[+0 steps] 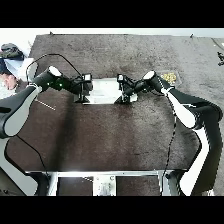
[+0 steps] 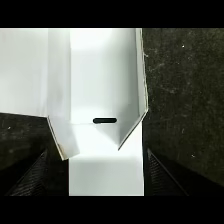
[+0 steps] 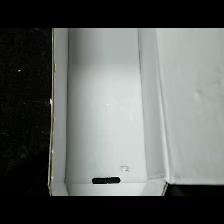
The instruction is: Fold the box and place the chain.
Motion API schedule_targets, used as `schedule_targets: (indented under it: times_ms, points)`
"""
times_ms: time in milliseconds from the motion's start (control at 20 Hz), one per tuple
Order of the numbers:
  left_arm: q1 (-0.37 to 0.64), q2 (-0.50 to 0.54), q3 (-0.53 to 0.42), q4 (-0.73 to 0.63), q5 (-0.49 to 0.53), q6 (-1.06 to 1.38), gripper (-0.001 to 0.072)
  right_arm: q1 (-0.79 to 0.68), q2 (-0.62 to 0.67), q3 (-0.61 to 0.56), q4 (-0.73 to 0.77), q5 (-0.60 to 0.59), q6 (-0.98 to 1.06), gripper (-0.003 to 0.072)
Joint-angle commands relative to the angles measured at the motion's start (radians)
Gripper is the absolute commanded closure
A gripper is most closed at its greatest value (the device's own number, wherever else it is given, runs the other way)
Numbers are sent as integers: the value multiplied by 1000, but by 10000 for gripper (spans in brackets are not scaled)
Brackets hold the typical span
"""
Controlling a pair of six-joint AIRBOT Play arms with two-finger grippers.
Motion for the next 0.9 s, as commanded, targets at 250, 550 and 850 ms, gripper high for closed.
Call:
schedule_targets:
  times_ms: [250, 550, 850]
  points:
    - [-16, -14, 0, -15, 23, 0, 41, 1, 0, 0, 0, 0, 0, 223]
    - [-16, -14, 0, -14, 28, -22, 387, 1, 0, 0, 0, 0, 0, 223]
    - [-16, -15, 0, -64, 20, -21, 485, 1, 0, 0, 0, 0, 0, 223]
